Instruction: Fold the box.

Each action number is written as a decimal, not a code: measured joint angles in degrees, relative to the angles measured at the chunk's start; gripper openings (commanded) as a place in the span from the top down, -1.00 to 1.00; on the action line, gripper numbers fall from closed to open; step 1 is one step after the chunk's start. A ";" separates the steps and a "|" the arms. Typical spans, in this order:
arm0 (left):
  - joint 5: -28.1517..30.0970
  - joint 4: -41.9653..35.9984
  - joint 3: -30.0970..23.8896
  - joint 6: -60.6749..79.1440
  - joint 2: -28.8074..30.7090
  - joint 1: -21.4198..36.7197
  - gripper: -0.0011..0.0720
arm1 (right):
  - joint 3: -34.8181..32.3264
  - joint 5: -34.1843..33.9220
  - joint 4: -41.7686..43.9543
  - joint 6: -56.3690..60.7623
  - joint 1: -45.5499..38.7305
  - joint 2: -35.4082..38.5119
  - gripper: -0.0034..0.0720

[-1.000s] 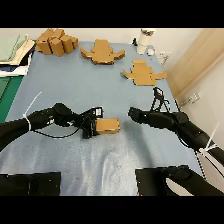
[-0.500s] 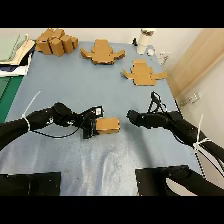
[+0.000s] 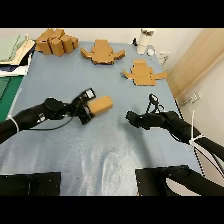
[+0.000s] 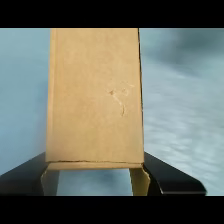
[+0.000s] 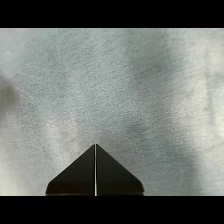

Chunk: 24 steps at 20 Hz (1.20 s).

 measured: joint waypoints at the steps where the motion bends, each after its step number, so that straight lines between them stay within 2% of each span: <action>1: 2.32 0.00 0.02 -2.05 0.13 1.53 -0.48 | 0.00 0.07 0.00 0.00 0.00 -0.20 0.90; 4: 7.65 0.00 0.02 -8.61 0.09 8.79 -0.48 | 0.00 0.15 -0.04 0.00 0.00 -0.52 0.90; 8: 10.43 0.04 0.85 -14.21 -2.38 20.68 -0.50 | 0.00 0.35 -0.04 0.00 0.00 -0.66 0.90; 13: 11.45 0.04 7.43 -16.52 -9.88 31.71 -0.50 | 0.00 0.59 0.35 0.04 0.00 -0.72 0.90; 16: 11.52 0.02 13.73 -17.03 -15.45 34.99 -0.50 | 0.00 0.63 0.79 0.04 0.00 -0.70 0.90; 20: 11.13 0.00 22.21 -18.05 -21.88 36.48 -0.50 | 0.00 0.63 1.38 0.13 0.00 -0.72 0.90; 24: 9.99 0.04 26.93 -18.64 -26.47 36.94 -0.50 | 0.00 0.63 1.62 0.15 0.00 -0.70 0.90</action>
